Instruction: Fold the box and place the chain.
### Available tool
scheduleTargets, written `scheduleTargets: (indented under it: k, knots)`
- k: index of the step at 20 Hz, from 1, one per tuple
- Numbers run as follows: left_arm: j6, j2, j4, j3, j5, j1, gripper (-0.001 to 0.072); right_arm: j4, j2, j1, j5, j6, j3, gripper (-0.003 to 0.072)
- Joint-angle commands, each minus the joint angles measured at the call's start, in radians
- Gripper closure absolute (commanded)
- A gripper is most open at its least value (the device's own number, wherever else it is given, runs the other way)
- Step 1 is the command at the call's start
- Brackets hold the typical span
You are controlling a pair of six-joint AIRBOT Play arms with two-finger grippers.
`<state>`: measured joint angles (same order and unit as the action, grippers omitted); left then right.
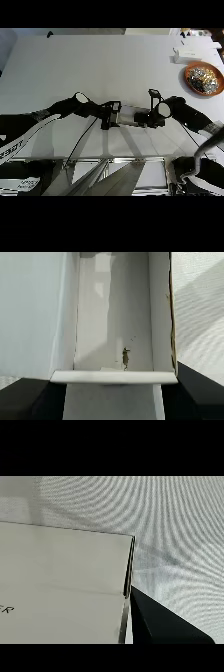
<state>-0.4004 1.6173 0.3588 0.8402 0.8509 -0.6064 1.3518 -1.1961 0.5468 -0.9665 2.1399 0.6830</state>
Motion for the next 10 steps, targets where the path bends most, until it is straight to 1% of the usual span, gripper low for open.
scheduleTargets:
  k: [1, 2, 3, 4, 5, 7, 8, 9, 10]
  knots:
    - [0.0, 0.0, -0.001, 0.0, -0.001, 0.0, 0.0347, 0.033, -0.006, 0.021, 0.012, 0.028, 0.009, 0.0468]
    - [0.0, 0.0, -0.001, 0.0, -0.001, 0.0, 0.0347, 0.044, -0.007, 0.021, 0.008, 0.027, 0.009, 0.0536]
    - [0.0, 0.0, 0.0, 0.0, -0.001, 0.0, 0.0347, 0.052, -0.007, 0.021, 0.006, 0.027, 0.009, 0.0546]
    - [0.0, 0.0, -0.001, 0.0, -0.001, 0.0, 0.0347, 0.057, -0.007, 0.021, 0.005, 0.026, 0.009, 0.0648]
    - [0.0, 0.0, -0.001, 0.0, -0.002, 0.0, 0.0347, 0.06, -0.007, 0.021, 0.006, 0.026, 0.009, 0.067]
    - [0.0, 0.0, -0.001, 0.0, -0.001, 0.0, 0.0347, 0.068, -0.007, 0.021, 0.006, 0.024, 0.009, 0.067]
    - [0.0, 0.0, 0.0, 0.0, -0.002, 0.0, 0.0347, 0.079, -0.007, 0.021, 0.007, 0.02, 0.009, 0.0668]
    - [0.0, 0.0, -0.001, 0.0, -0.001, 0.0, 0.0347, 0.089, -0.007, 0.021, 0.008, 0.008, 0.009, 0.0589]
    - [0.0, 0.0, -0.001, 0.0, -0.001, 0.0, 0.0347, 0.1, -0.007, 0.021, 0.01, 0.006, 0.009, 0.0462]
